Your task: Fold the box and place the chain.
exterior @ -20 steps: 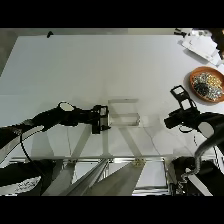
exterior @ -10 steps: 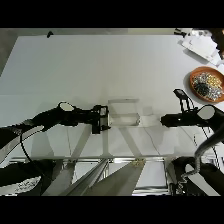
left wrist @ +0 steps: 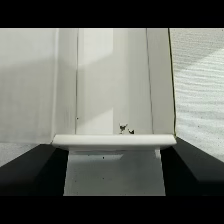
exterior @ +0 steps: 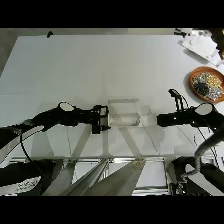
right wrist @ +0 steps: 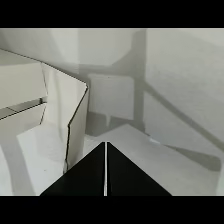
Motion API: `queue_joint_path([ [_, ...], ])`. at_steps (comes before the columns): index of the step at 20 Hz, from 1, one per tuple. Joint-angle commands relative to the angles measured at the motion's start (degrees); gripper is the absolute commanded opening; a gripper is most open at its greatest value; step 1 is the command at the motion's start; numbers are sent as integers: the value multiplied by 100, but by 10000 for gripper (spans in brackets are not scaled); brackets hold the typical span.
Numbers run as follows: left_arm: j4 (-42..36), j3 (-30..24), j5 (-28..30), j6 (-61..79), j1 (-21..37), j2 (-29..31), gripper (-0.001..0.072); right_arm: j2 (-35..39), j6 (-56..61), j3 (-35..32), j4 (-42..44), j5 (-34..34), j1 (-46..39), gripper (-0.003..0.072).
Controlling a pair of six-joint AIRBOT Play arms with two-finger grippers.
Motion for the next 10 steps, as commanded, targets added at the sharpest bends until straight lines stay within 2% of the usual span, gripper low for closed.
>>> queue_joint_path([
  [1,2,0,2,0,-2,2,456,-179,-179,-11,389,42,-2,17],
  [3,2,0,2,0,-2,2,456,-291,-461,-11,855,175,20,18],
  [6,2,0,2,0,-2,2,456,-286,-459,11,975,205,297,25],
  [7,2,0,2,0,-2,2,456,-269,-400,55,966,227,354,99],
  [10,2,0,0,0,-2,4,456,35,-293,247,944,245,535,124],
])
